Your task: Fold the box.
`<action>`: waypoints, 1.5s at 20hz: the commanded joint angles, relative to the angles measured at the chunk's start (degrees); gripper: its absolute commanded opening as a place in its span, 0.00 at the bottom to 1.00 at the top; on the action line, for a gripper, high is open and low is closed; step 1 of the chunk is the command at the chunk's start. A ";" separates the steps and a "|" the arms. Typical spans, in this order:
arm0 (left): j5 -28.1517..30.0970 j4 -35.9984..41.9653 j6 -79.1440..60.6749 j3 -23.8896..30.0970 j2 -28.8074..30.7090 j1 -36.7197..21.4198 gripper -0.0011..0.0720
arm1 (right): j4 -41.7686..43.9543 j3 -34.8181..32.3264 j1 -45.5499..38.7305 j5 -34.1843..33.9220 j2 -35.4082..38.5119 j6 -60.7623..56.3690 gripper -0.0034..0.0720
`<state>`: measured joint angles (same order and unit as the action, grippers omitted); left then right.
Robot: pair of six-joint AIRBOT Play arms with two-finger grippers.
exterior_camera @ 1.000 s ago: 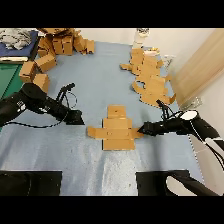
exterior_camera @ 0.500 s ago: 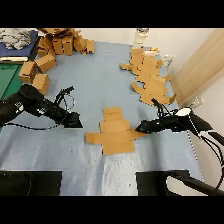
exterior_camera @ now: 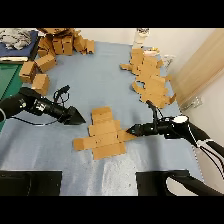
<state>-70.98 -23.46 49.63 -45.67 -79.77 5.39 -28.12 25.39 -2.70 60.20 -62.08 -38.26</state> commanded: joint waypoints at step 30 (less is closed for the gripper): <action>-5.44 4.20 -10.86 -10.58 -16.98 4.55 0.42 | 3.91 -1.25 8.52 -6.84 0.66 2.49 0.05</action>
